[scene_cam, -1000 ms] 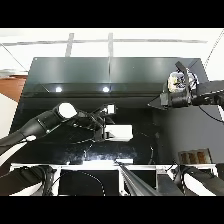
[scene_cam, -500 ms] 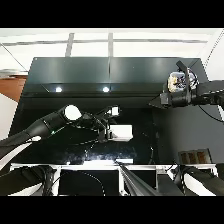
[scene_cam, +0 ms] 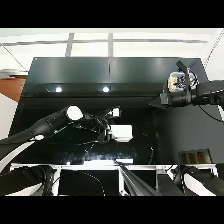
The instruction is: Fold the box and place the chain.
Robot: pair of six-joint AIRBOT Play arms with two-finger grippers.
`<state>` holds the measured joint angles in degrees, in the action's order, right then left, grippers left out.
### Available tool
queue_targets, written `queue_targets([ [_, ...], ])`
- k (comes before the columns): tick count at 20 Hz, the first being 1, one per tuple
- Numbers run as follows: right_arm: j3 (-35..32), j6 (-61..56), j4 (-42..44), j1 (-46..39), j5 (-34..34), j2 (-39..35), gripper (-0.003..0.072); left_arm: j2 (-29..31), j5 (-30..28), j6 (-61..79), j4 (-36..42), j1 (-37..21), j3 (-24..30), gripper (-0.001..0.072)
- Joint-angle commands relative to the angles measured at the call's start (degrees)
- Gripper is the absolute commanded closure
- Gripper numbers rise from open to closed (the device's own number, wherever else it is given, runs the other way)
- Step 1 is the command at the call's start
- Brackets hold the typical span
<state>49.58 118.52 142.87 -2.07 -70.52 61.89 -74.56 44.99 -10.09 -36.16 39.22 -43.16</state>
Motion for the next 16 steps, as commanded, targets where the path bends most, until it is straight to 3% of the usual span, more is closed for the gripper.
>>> queue_targets([
  [1, 0.02, -0.02, -0.02, -0.04, 0.02, 0.00, 0.0660, -0.70, 0.04, -0.02, -0.90, 0.04, -0.04, -0.0003],
  [4, 0.02, -0.02, -0.02, -0.04, 0.15, 0.00, 0.0660, -1.60, -0.98, -0.90, -3.41, 1.01, -0.02, -0.0003],
  [8, 0.04, -0.02, -0.02, -0.04, 1.11, 0.00, 0.0660, -3.50, -6.54, -5.66, -9.14, 5.09, -0.04, 0.0004],
  [9, 0.02, -0.02, 0.00, -0.04, 1.11, 0.00, 0.0660, -3.50, -7.23, -6.71, -10.27, 5.44, -0.07, 0.0086],
  [10, 0.04, -0.02, 0.00, -0.07, 1.11, 0.00, 0.0660, -3.34, -6.71, -8.52, -11.61, 5.05, -0.39, 0.0289],
  [11, 0.04, -0.02, 0.00, -0.07, 1.09, 0.00, 0.0660, -3.04, -5.60, -10.97, -13.42, 4.04, -1.01, 0.0359],
  [13, 0.04, -0.02, 0.00, -0.07, 1.11, 0.00, 0.0660, -1.62, -2.60, -17.03, -18.01, -0.81, -2.89, 0.0371],
  [14, 0.04, -0.02, 0.02, -0.07, 1.14, 0.00, 0.0660, -0.63, -1.57, -20.11, -20.72, -4.76, -3.98, 0.0428],
  [16, 0.04, -0.07, 0.07, -0.04, 1.14, 0.00, 0.0660, 0.79, -0.72, -24.90, -23.63, -14.60, -6.75, 0.0434],
])
